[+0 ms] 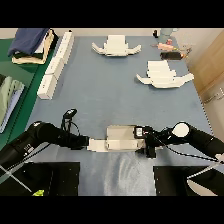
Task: Fold the box.
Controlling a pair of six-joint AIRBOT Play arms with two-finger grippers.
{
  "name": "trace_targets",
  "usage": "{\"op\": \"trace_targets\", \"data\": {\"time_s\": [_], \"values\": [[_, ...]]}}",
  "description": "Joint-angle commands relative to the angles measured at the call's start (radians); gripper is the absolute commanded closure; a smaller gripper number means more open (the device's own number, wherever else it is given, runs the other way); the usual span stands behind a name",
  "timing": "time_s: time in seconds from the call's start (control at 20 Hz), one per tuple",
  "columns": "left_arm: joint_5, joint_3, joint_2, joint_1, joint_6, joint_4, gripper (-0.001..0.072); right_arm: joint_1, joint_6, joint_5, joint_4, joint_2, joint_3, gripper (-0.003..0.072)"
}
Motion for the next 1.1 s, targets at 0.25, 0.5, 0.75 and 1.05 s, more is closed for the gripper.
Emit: {"op": "trace_targets", "data": {"time_s": [0.25, 0.5, 0.75, 1.05], "values": [[0.192, -0.02, -0.028, -0.137, -0.02, -0.127, 0.0695, 0.0, 0.0, 0.0, 0.0, 0.0, 0.001, 0.0142], [0.203, -0.02, -0.028, -0.14, 0.038, -0.239, 0.0693, 0.0, 0.0, 0.0, 0.0, 0.0, 0.001, 0.0142], [0.204, -0.018, -0.028, -0.14, 0.04, -0.278, 0.0692, 0.0, 0.0, 0.0, 0.0, 0.0, 0.001, 0.0142], [0.216, -0.017, -0.028, -0.14, 0.094, -0.364, 0.0301, 0.0, 0.0, 0.0, 0.0, 0.0, 0.001, 0.0141]]}}
